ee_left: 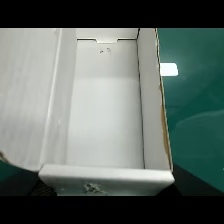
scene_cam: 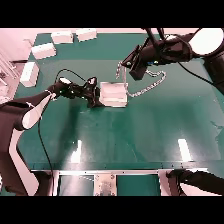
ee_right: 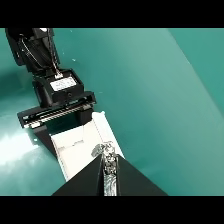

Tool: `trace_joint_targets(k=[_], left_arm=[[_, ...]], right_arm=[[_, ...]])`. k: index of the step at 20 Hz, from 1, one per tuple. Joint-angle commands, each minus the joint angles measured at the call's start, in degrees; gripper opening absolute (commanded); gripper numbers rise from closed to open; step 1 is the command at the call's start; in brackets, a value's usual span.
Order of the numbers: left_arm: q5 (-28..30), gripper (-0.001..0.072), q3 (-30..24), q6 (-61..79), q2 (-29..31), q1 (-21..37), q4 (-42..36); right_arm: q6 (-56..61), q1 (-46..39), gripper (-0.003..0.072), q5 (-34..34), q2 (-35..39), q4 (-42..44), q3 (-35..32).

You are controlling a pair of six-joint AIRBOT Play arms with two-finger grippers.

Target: Fold the box and place the chain.

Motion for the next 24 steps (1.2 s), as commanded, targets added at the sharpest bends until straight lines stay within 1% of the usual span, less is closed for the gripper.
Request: trace_joint_targets(k=[1,6,9,10,11,12,13,15,17,19,21,23,24], left_arm=[[0.00,0.0353,0.00,0.00,0.04,0.04,0.00],[0.00,0.0353,0.00,0.00,0.04,0.04,0.00],[0.00,0.0353,0.00,0.00,0.04,0.04,0.00],[0.00,0.0353,0.00,0.00,0.04,0.04,0.00],[0.00,0.0353,0.00,0.00,0.04,0.04,0.00],[0.00,0.0353,0.00,0.00,0.04,0.04,0.00],[0.02,0.0353,0.00,0.00,0.04,0.04,0.00],[0.02,0.0353,0.00,0.00,0.04,0.04,0.00],[0.00,0.0353,0.00,0.00,0.04,0.04,0.00],[0.00,0.0353,0.00,0.00,0.04,0.04,0.00],[0.02,0.0353,0.00,0.00,0.04,0.04,0.00],[0.00,0.0353,0.00,0.00,0.04,0.04,-0.02],[0.00,0.0353,0.00,0.00,0.04,0.04,0.00]], right_arm=[[0.59,0.33,0.0003,-1.29,-3.19,1.09,-1.40],[0.55,0.28,0.0003,-1.31,-10.93,3.67,-2.86],[0.55,0.26,0.0005,-1.25,-15.93,3.56,-2.89],[0.55,0.17,0.0052,-1.11,-16.92,3.39,-2.89],[0.00,-0.04,0.0207,-1.01,-17.16,3.39,-2.86],[-0.44,-0.26,0.0334,-0.46,-17.00,3.39,-2.75],[-0.81,-0.83,0.0366,0.35,-16.50,3.43,-2.67],[-1.99,-2.54,0.0368,3.19,-14.75,3.37,-2.67],[-6.23,-5.84,0.0377,7.50,-13.03,3.37,-2.69],[-12.17,-10.67,0.0378,10.84,-12.85,3.43,-2.89],[-23.21,-15.61,0.0388,10.47,-13.22,4.68,-5.20],[-34.82,-19.56,0.0453,9.70,-15.17,9.46,-7.37],[-38.38,-20.92,0.0453,9.70,-16.83,11.72,-7.69]])
